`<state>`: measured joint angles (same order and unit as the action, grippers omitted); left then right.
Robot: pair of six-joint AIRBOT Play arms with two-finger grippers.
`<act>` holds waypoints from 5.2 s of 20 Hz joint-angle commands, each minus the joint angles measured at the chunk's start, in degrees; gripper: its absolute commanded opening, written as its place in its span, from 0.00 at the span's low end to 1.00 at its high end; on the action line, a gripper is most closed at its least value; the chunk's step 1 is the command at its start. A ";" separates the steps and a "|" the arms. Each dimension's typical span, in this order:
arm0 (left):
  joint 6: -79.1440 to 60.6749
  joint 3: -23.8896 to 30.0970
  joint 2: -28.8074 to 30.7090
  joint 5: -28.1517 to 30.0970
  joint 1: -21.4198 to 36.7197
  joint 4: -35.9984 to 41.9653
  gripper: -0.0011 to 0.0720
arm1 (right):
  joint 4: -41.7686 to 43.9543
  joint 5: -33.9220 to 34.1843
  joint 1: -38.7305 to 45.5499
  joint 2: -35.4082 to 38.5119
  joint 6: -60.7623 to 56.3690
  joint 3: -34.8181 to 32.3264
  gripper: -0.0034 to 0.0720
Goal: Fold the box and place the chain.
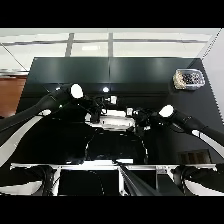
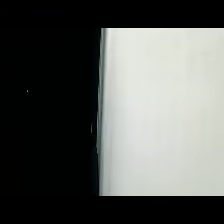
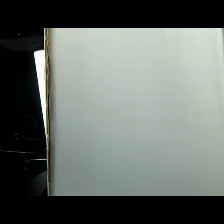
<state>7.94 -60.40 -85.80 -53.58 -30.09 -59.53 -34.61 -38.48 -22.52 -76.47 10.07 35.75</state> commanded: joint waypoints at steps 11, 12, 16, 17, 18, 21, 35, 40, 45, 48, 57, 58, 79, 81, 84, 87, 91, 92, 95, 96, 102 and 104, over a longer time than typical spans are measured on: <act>10.05 -1.79 2.01 -1.03 0.68 -7.54 0.73 | -0.17 -0.13 0.04 -0.04 0.07 -0.04 0.21; 13.00 -1.86 2.93 -1.44 1.25 -9.60 0.73 | -0.15 -0.13 0.04 -0.04 0.04 -0.04 0.21; 27.32 -1.86 8.96 -7.56 6.43 -16.81 0.73 | -0.17 -0.13 0.02 -0.04 0.04 -0.04 0.21; 30.97 -1.86 10.49 -10.27 8.83 -16.92 0.71 | -0.15 -0.13 0.02 -0.04 0.04 -0.04 0.21; 35.12 -1.84 11.58 -13.18 11.17 -16.72 0.62 | -0.17 -0.13 0.02 -0.04 0.04 -0.04 0.21; 38.88 -0.79 12.39 -28.72 18.36 -7.76 0.05 | -0.17 -0.13 0.02 -0.04 0.04 -0.04 0.21; 8.41 25.44 19.80 21.38 0.92 43.01 0.05 | -0.35 -0.26 0.02 -0.04 0.52 -0.04 0.21; 6.56 23.30 18.75 31.65 0.59 43.69 0.05 | -0.37 -0.55 0.02 -0.04 0.83 -0.04 0.21; 5.35 20.31 12.31 32.00 0.57 43.25 0.05 | -0.39 -0.92 0.02 -0.04 0.96 -0.04 0.21; 5.38 18.88 9.16 30.23 0.57 43.08 0.05 | -0.39 -0.92 0.02 -0.04 0.96 -0.04 0.21; 7.30 18.01 11.19 18.18 4.24 35.45 0.05 | -0.39 -0.94 0.02 -0.04 0.98 -0.04 0.21; 7.61 17.94 13.27 16.28 5.64 34.16 0.05 | -0.42 -1.07 0.02 -0.04 1.18 -0.04 0.21; -12.22 21.46 17.81 4.68 5.20 14.08 0.96 | -1.25 -3.67 0.02 -0.04 3.23 -0.04 0.21; -11.98 21.46 16.52 5.33 4.35 13.97 0.93 | -1.25 -3.67 0.02 -0.04 3.23 -0.04 0.21; -10.36 21.46 14.56 5.40 4.13 13.33 0.57 | -1.25 -3.67 0.02 -0.04 3.26 -0.04 0.21; -10.21 21.44 14.45 6.01 4.09 13.60 0.38 | -1.25 -3.67 0.02 -0.04 3.23 -0.04 0.21; -9.03 21.46 14.36 5.53 3.63 18.01 0.29 | -1.25 -3.67 0.02 -0.04 3.23 -0.04 0.21; -9.05 21.46 14.12 5.55 3.43 20.06 0.24 | -1.25 -3.67 0.02 -0.04 3.23 -0.04 0.21; -9.07 21.46 12.87 5.64 2.71 24.24 0.24 | -1.25 -3.65 0.02 -0.04 3.23 -0.04 0.21; -9.07 21.46 12.37 5.92 2.49 24.55 0.24 | -1.25 -3.65 0.02 -0.04 3.23 -0.04 0.21; -9.05 21.46 10.80 6.93 2.23 26.43 0.24 | -1.25 -3.65 0.02 -0.04 3.23 -0.04 0.21; -9.07 21.46 10.78 7.30 2.23 26.45 0.50 | -1.25 -3.65 0.02 -0.04 3.23 -0.04 0.21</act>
<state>-1.10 -38.96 -74.70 -46.72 -27.81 -33.82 -35.88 -42.15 -22.52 -76.47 13.34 35.75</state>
